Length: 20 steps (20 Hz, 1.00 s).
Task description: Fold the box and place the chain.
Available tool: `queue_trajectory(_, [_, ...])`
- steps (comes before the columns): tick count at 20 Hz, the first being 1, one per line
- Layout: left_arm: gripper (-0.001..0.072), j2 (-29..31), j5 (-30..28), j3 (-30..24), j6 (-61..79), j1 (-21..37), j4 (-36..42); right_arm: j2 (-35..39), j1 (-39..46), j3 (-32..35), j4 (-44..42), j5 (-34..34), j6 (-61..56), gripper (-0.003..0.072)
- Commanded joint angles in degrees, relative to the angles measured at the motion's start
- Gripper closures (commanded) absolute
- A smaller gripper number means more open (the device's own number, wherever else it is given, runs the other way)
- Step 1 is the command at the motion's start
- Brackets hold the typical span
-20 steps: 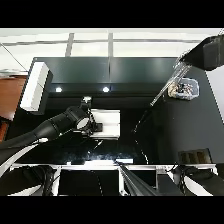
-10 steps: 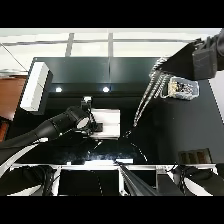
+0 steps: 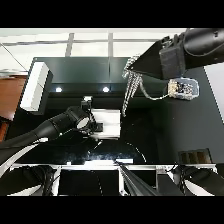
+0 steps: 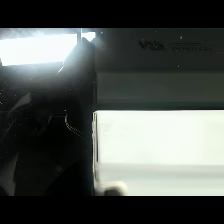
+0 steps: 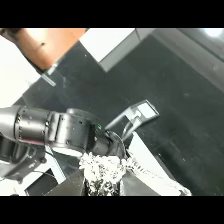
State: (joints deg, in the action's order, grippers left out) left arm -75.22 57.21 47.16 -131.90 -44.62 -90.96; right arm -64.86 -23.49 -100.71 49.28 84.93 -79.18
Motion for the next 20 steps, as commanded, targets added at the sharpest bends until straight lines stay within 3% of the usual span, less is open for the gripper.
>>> queue_trajectory(1, [0.0679, -0.04, 0.02, 0.02, 0.13, 0.02, -0.02, -0.66, -0.68, 0.02, -1.60, -1.36, -0.04, 0.0662])
queue_trajectory(20, [0.0679, -0.04, 0.04, 0.02, 0.33, 0.02, -0.04, -0.72, -0.68, 0.02, -5.53, 1.05, 0.55, 0.0661])
